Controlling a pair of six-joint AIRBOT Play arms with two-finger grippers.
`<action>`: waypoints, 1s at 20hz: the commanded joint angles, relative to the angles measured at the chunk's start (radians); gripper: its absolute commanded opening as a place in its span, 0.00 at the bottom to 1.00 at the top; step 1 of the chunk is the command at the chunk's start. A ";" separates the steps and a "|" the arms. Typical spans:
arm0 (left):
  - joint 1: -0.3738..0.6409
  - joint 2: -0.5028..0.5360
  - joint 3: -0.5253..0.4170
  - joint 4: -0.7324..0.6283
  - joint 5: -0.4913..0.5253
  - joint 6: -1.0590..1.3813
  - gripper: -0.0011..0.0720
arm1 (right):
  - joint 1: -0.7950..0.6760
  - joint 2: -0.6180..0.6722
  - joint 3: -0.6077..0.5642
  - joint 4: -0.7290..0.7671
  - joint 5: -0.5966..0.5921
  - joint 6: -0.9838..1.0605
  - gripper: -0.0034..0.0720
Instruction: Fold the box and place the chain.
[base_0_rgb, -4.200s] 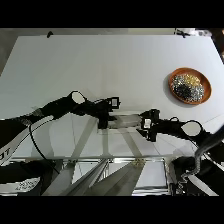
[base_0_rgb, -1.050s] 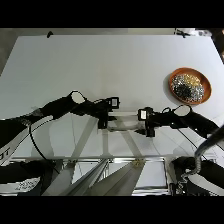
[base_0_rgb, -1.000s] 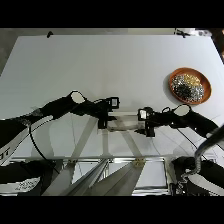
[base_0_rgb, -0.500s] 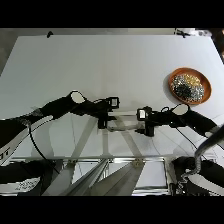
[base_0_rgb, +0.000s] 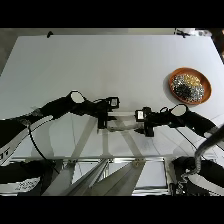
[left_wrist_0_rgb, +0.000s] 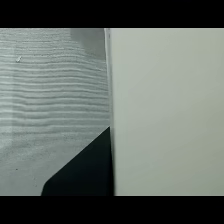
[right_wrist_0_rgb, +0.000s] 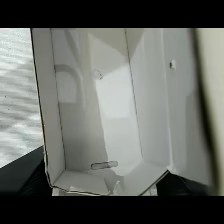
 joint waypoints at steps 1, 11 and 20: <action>-0.001 -0.001 0.001 -0.001 0.002 0.000 0.03 | 0.003 0.000 0.001 -0.017 0.003 0.016 0.74; -0.001 0.000 0.001 -0.001 0.002 0.000 0.03 | 0.003 0.000 0.001 -0.027 0.005 0.016 0.59; -0.001 0.000 0.001 -0.001 0.002 0.000 0.03 | 0.003 0.000 0.001 -0.026 0.008 0.019 0.59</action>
